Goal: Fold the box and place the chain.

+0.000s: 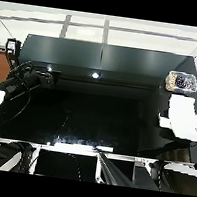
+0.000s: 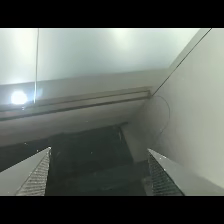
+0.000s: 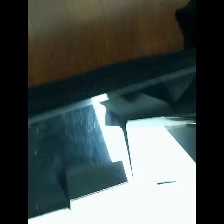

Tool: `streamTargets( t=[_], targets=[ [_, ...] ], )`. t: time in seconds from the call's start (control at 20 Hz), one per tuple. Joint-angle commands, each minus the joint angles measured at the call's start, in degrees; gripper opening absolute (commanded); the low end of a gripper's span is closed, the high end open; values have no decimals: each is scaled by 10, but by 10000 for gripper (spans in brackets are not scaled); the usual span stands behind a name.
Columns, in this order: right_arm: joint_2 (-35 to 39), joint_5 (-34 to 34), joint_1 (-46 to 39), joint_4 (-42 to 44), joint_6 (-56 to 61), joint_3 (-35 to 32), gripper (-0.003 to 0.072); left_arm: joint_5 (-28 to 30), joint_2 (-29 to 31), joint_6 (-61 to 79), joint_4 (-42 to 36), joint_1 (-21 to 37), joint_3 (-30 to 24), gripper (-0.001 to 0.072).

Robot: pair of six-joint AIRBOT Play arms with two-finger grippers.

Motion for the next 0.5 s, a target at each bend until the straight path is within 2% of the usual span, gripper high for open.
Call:
streamTargets(
  t=[0.0, 0.1, 0.3, 0.45],
  targets=[
    [3, 57, 2, 98, 4, -4, 15, 0, 0, 1, -1, 0, 0, 709],
    [16, 72, 22, 141, 4, -11, 15, 0, 0, 1, -2, 0, 0, 708],
    [54, 69, 110, 173, 9, -57, 14, 0, -1, 1, -29, 0, 0, 705],
    [66, 83, 183, 263, 9, -100, 15, -1, -1, 1, -33, 0, 0, 705]
  ],
)
